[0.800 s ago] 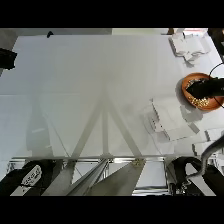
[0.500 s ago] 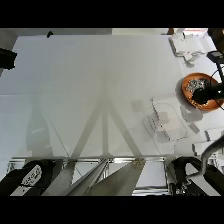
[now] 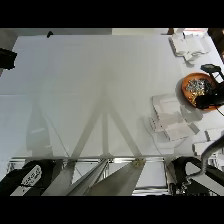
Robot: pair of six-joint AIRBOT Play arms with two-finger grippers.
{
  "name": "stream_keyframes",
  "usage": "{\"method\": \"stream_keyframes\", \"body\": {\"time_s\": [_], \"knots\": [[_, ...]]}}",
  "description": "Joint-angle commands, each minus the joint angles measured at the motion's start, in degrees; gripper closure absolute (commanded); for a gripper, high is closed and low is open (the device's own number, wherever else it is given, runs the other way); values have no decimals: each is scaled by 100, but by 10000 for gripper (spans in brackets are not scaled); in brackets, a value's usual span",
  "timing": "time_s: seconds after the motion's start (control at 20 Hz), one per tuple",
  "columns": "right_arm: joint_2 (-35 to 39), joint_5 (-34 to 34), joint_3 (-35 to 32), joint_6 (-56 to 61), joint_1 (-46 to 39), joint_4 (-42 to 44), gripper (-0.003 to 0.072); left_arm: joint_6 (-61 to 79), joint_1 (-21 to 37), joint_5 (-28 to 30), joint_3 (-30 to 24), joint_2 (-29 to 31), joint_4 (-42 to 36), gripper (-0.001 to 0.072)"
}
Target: Fold the box and place the chain.
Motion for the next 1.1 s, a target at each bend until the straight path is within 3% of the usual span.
{"method": "stream_keyframes", "body": {"time_s": [0.0, 0.25, 0.5, 0.75, 1.05], "knots": [[-420, 42, 7, 9, -317, -98, 213, 0, -2, 2, 0, 4, 2, 291], [-1021, 251, 7, -28, -326, -402, 215, 0, -2, 0, 0, 4, 2, 291], [-1366, 306, 4, -181, -326, -365, 314, 0, -2, 0, 0, 4, 2, 291], [-1403, 273, 7, -680, -326, -234, 676, 0, -2, 2, 0, 4, 2, 291], [-1322, 442, 11, -739, -188, 181, 676, 0, -2, 0, 2, 4, 2, 291]]}}
